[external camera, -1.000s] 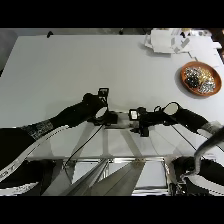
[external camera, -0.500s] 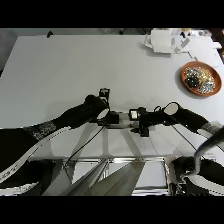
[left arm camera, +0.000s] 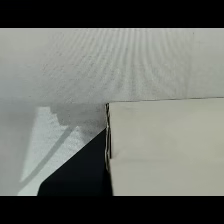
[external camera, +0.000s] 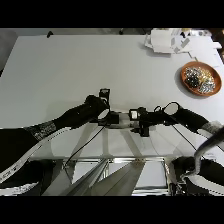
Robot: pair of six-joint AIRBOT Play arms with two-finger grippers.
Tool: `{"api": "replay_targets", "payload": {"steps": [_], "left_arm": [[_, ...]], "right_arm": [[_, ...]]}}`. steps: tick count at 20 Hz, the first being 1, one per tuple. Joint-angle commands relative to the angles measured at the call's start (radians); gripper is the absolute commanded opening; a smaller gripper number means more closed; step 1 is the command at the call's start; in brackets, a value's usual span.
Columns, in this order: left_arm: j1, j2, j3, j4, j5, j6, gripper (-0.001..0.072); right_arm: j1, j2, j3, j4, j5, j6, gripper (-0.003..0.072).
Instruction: Fold the box and place the chain.
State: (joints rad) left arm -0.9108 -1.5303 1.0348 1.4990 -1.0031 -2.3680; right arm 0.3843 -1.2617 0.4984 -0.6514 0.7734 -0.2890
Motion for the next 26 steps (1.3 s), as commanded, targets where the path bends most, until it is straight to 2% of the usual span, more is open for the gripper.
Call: {"api": "replay_targets", "payload": {"steps": [1, 2, 3, 4, 5, 6, 9, 13, 19, 22, 23, 24, 26], "left_arm": [[0.002, 0.000, 0.001, -0.002, -0.004, 0.004, 0.0003], [0.002, 0.000, 0.001, -0.006, -0.005, 0.004, 0.0022], [0.003, 0.001, 0.001, -0.014, -0.007, 0.005, 0.0105], [0.003, 0.002, 0.001, -0.026, -0.007, 0.008, 0.0273], [0.003, 0.008, 0.001, -0.028, -0.007, 0.008, 0.0365], [0.003, 0.018, 0.001, -0.028, -0.007, 0.008, 0.0401], [0.019, 0.064, 0.001, -0.028, -0.010, 0.012, 0.0401], [0.056, 0.139, 0.001, -0.026, -0.077, 0.043, 0.0401], [0.135, 0.294, 0.000, -0.087, -0.191, 0.362, 0.0401], [0.165, 0.400, -0.005, -0.128, -0.255, 0.641, 0.0417], [0.174, 0.434, -0.015, -0.159, -0.272, 0.800, 0.0471], [0.188, 0.470, -0.032, -0.193, -0.307, 1.036, 0.0530], [0.231, 0.542, -0.091, -0.265, -0.350, 1.482, 0.0535]], "right_arm": [[0.000, 0.000, 0.000, 0.001, 0.000, 0.000, 0.0297], [0.000, 0.000, 0.000, 0.001, 0.000, 0.000, 0.0297], [0.000, 0.000, 0.000, 0.001, 0.000, 0.000, 0.0297], [0.000, 0.000, 0.000, 0.001, 0.000, 0.000, 0.0297], [0.000, 0.000, 0.000, 0.001, 0.000, 0.000, 0.0297], [0.000, 0.000, 0.000, 0.001, 0.000, 0.000, 0.0297], [0.000, 0.000, 0.000, 0.001, 0.000, 0.000, 0.0297], [0.000, 0.000, 0.000, 0.001, 0.000, 0.000, 0.0297], [0.000, 0.000, 0.000, 0.001, 0.000, 0.000, 0.0297], [0.000, 0.000, 0.000, 0.001, 0.000, 0.000, 0.0297], [0.000, 0.000, 0.000, 0.001, 0.000, 0.000, 0.0297], [0.000, 0.000, 0.000, 0.001, 0.000, 0.000, 0.0297], [0.000, 0.000, 0.000, 0.001, 0.000, 0.000, 0.0297]]}}
